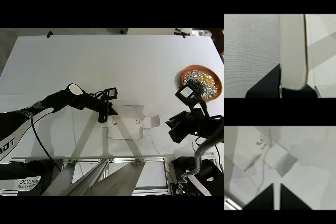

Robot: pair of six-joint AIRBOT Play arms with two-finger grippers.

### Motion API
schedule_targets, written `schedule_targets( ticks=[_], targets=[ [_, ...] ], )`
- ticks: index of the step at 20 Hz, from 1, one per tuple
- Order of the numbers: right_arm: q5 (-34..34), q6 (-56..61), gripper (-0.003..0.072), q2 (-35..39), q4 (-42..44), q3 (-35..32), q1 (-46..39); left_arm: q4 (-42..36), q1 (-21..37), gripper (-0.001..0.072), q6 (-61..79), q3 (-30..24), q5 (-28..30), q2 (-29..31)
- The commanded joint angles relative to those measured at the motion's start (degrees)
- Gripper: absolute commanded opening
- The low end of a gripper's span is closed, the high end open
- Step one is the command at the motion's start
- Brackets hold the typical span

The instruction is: Fold the box and place the chain.

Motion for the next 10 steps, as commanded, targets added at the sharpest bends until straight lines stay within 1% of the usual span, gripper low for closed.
schedule_targets(
  ticks=[1, 4, 7, 8, 9, 10],
  targets=[
    [-3.21, -11.56, 0.0013, -0.04, 7.82, -4.11, 0.07, 0.07, -0.04, 0.0014, 0.02, -0.04, 0.11, -0.04],
    [-11.08, -18.4, 0.0013, -0.04, 5.4, -8.79, 1.07, 0.07, -0.04, 0.0014, 0.02, -0.04, 0.11, -0.04],
    [-20.39, -21.29, 0.0013, -0.04, 3.87, -13.62, 2.89, 0.07, -0.04, 0.0014, 0.02, -0.04, 0.11, -0.04],
    [-21.84, -22.71, 0.0013, -0.09, 2.82, -14.71, 3.32, 0.07, -0.04, 0.0014, 0.02, -0.04, 0.11, -0.04],
    [-21.88, -25.18, 0.0015, -0.31, 1.99, -15.47, 3.58, 0.04, -0.04, 0.0014, 0.02, -0.04, 0.11, -0.04],
    [-21.57, -27.28, 0.0138, -0.74, 2.08, -16.17, 3.61, 0.07, -0.04, 0.0014, 0.02, -0.04, 0.11, -0.04]
  ],
)
